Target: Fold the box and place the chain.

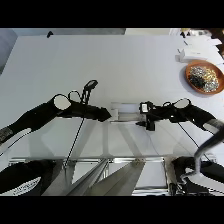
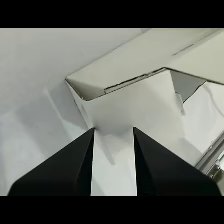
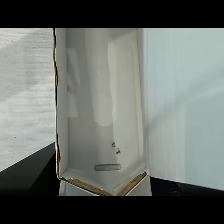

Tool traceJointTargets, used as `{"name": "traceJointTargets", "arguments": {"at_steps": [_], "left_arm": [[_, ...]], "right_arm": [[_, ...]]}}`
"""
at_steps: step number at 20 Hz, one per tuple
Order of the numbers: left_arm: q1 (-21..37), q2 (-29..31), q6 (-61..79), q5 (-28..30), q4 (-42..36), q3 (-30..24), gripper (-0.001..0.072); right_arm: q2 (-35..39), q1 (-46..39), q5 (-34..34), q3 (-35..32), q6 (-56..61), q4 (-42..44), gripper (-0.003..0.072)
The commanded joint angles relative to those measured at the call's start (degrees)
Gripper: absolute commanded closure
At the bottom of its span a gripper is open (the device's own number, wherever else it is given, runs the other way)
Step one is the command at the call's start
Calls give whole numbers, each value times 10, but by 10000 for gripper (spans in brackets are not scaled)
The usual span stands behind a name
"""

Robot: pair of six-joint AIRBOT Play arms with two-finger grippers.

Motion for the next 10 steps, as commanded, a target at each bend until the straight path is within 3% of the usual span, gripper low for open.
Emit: {"name": "traceJointTargets", "arguments": {"at_steps": [1, 8, 10], "left_arm": [[0, 3, -8, -2, 7, 0, 436], [-16, -10, -44, 13, 23, 3, 428], [-21, -18, -71, 12, 44, 14, 360]], "right_arm": [[0, 0, 1, 0, 0, 0, 289], [0, 0, 1, 0, 0, 0, 289], [0, 0, 1, 0, 0, 0, 289]]}}
